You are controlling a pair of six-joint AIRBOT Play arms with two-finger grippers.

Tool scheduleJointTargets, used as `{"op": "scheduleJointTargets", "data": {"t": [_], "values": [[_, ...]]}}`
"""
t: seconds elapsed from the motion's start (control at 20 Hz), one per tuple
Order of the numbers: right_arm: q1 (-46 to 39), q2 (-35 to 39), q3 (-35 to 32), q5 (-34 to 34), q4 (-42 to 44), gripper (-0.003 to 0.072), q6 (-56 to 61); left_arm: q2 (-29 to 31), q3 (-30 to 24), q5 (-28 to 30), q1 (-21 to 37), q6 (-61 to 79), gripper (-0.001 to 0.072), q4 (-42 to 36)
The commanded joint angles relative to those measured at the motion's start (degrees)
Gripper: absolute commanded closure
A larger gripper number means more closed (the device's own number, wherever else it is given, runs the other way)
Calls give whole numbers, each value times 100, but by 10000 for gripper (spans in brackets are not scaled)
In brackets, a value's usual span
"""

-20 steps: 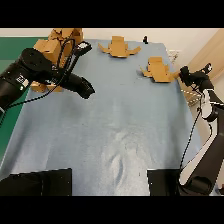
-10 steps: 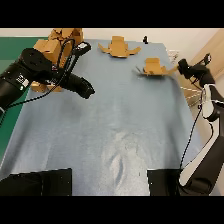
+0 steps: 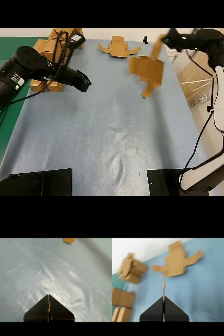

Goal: Fold the box.

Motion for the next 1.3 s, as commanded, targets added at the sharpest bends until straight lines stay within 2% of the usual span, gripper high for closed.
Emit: {"op": "scheduleJointTargets", "data": {"t": [0.0,0.1,0.25,0.3,0.4,0.5,0.55,0.7,0.85,1.05,1.25], "values": [[1209,883,-721,1069,85,681,114,190,-2,48,463,42,695,-26],[1864,1403,-1526,2312,83,681,509,352,-26,-162,898,162,695,-146],[2841,2245,-3178,4638,76,681,835,461,-98,-789,1475,348,695,-203],[3110,2479,-3735,5143,76,681,835,472,-168,-914,1620,485,695,-332],[3646,2848,-4933,5925,74,681,820,501,-428,-988,1875,876,695,-839],[4232,3084,-6135,7632,146,682,831,496,-732,-984,2068,1154,695,-1266],[4476,3117,-6649,8218,339,682,909,496,-903,-988,2118,1220,695,-1375],[4994,3025,-7715,8419,693,682,1137,496,-1355,-1016,2118,1290,695,-1394],[5346,2914,-8362,8911,1504,682,848,496,-1685,-988,2116,1388,695,-1554],[5370,2846,-8642,8889,1600,681,509,374,-1875,-835,1849,1648,694,-1626],[5370,2844,-8642,8876,1587,681,516,-184,-1878,-400,1440,1652,695,-1620]]}}
